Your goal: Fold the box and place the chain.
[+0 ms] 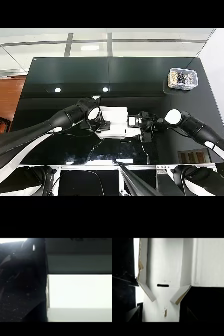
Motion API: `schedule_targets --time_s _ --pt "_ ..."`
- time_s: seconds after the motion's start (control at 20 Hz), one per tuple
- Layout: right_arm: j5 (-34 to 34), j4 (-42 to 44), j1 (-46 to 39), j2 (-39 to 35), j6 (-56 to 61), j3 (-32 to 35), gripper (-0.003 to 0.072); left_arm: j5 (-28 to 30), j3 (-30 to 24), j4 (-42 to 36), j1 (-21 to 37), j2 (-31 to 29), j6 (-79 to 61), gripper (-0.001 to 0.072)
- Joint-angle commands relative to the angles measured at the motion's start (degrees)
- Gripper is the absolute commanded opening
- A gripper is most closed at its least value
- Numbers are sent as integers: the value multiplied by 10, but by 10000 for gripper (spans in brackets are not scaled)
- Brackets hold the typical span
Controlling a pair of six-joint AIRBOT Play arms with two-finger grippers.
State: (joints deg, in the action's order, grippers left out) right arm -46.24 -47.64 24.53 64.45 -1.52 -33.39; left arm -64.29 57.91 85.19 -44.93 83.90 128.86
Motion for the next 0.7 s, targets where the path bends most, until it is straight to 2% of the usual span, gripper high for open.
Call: schedule_targets --time_s 0.0,0.25,0.45,0.55,0.65 --pt "-2 -4 -1 -3 -5 0 720 -1 1 8 -1 0 6 27" --pt "9 72 -1 2 -43 0 720 0 1 7 -1 0 6 28" --pt "10 74 13 22 -43 0 720 -1 1 7 -1 0 6 28" --pt "11 76 26 25 -43 0 354 -3 1 7 -1 0 6 28" --pt "21 76 35 26 -43 0 310 -3 1 7 -1 0 6 28"
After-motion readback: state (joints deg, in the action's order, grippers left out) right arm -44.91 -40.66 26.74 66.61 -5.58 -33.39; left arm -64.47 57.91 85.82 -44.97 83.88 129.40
